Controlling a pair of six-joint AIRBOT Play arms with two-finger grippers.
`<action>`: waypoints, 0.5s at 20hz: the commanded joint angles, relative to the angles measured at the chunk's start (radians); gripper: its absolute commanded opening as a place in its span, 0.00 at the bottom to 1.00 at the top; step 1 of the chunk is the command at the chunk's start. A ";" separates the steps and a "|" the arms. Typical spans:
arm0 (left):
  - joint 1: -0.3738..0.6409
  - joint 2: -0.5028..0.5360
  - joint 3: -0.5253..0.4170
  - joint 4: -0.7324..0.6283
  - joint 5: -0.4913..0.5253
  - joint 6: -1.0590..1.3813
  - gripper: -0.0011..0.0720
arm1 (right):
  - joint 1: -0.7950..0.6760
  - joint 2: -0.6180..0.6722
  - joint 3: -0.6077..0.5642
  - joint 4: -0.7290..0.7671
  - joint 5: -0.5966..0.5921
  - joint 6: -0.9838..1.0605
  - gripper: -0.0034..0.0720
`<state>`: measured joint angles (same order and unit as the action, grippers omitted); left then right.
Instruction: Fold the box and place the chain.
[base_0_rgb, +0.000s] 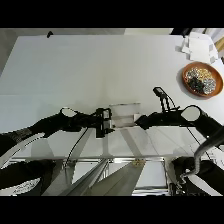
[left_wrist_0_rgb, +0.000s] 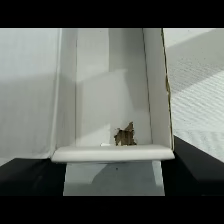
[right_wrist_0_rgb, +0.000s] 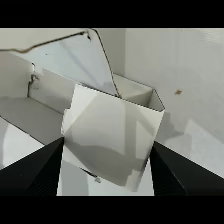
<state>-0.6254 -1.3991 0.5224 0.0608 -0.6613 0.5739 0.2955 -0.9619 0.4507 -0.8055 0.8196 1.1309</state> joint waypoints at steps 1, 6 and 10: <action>0.000 0.000 0.001 0.002 -0.002 0.002 0.11 | 0.052 -0.030 0.039 -0.092 -0.016 0.108 0.74; 0.000 0.000 0.001 0.002 -0.002 0.002 0.11 | 0.125 -0.093 0.076 -0.168 -0.013 0.193 0.74; 0.000 0.000 0.001 0.002 -0.002 0.002 0.11 | 0.132 -0.103 0.079 -0.213 -0.019 0.267 0.74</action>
